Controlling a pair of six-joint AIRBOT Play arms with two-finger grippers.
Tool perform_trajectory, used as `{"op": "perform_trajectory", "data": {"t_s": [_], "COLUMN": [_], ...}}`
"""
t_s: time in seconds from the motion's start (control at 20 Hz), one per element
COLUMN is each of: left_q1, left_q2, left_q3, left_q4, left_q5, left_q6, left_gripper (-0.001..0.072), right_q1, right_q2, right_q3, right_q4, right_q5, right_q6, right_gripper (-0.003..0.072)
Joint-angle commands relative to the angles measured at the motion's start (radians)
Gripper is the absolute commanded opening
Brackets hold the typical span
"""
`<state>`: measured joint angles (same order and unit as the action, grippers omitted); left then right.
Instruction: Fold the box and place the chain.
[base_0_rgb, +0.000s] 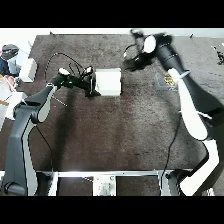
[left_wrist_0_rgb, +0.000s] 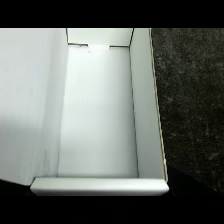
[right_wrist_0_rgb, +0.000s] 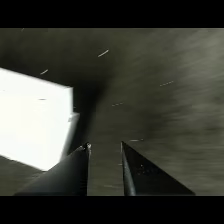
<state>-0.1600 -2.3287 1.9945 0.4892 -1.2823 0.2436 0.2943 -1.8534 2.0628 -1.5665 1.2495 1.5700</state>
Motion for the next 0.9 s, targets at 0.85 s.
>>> {"op": "perform_trajectory", "data": {"t_s": [0.85], "left_q1": [0.001], "left_q2": [-0.001], "left_q3": [0.0], "left_q4": [0.0], "left_q5": [0.001], "left_q6": [0.0], "left_gripper": [0.0481], "right_q1": [-0.554], "right_q2": [-0.122], "right_q3": [-0.104], "right_q4": [-0.008], "right_q5": [0.047], "right_q6": [-0.074], "right_gripper": [0.0223]}}
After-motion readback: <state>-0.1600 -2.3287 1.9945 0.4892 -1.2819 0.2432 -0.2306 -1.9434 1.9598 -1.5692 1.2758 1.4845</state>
